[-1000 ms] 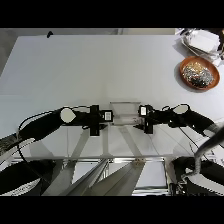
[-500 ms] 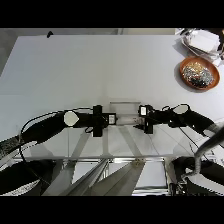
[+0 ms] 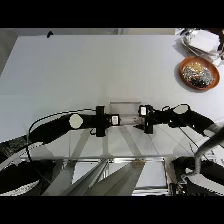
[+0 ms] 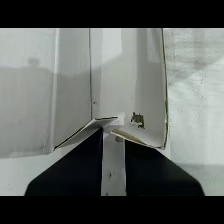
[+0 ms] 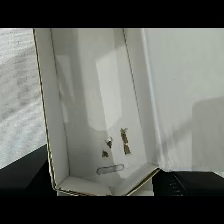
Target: Fold the box and place the chain.
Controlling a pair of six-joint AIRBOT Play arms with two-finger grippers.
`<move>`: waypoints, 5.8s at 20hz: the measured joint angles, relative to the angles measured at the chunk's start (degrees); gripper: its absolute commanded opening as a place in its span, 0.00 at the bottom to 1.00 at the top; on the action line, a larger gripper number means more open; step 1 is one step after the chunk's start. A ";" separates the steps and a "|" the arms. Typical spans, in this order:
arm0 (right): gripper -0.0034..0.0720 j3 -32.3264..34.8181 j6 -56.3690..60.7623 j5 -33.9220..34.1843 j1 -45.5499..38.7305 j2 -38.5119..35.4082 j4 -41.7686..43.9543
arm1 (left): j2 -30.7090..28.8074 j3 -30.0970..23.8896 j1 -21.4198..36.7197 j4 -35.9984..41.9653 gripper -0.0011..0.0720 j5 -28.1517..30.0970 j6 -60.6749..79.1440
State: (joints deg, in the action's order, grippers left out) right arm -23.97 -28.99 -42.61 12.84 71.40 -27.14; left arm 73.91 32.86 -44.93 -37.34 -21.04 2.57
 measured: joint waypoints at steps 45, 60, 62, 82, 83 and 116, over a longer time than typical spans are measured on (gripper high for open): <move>0.61 0.00 0.07 0.09 -0.02 0.00 0.11 | -15.34 0.00 8.61 1.55 0.02 -7.02 -12.55; 0.61 0.00 0.00 0.02 0.00 0.00 0.02 | -8.90 -0.09 26.16 -9.64 0.02 -30.36 -66.10; 0.61 0.00 0.00 0.02 -0.02 0.00 0.00 | -5.64 -0.09 24.87 -8.24 0.02 -29.59 -67.47; 0.61 0.00 -0.02 0.00 -0.02 0.00 0.00 | -2.45 -0.07 21.33 -1.51 0.01 -25.40 -63.47; 0.61 0.00 -0.02 0.00 -0.02 0.00 0.00 | -2.69 -0.07 21.55 -3.06 0.01 -25.75 -65.00; 0.61 0.00 -0.02 0.02 -0.02 0.00 0.00 | -3.63 1.03 19.61 6.32 0.49 -23.41 -61.18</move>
State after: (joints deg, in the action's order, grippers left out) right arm -23.97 -29.02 -42.59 12.82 71.40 -27.14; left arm 70.28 33.89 -25.32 -31.03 -44.45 -58.61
